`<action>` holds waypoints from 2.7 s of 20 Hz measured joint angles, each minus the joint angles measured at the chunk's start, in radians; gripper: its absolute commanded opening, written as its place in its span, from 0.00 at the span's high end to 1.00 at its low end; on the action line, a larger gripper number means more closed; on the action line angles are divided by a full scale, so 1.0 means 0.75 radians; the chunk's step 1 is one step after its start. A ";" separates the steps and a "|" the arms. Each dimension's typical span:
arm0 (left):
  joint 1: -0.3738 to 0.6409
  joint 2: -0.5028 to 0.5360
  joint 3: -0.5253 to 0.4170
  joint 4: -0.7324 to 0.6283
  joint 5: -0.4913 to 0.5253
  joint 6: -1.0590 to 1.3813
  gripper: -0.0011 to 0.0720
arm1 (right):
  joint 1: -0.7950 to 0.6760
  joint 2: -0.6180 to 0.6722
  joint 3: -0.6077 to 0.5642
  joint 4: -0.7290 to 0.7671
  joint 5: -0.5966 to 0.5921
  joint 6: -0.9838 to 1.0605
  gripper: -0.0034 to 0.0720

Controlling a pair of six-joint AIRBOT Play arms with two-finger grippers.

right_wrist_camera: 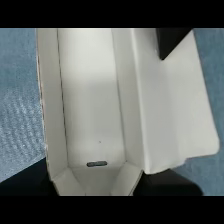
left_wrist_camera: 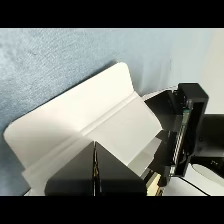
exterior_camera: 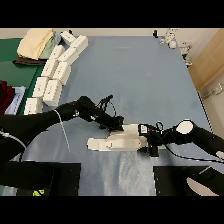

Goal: Fold the box.

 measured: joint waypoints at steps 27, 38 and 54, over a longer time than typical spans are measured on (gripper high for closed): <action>0.012 0.725 -0.140 0.772 -0.246 0.871 0.08 | 0.000 0.000 0.001 -0.001 -0.001 -0.002 0.26; -0.020 0.737 -0.467 0.376 0.001 1.477 0.22 | 0.000 0.000 0.001 -0.001 -0.001 -0.002 0.26; -0.188 0.559 -0.484 0.273 0.347 1.531 0.78 | 0.000 0.000 0.001 -0.001 0.000 -0.002 0.26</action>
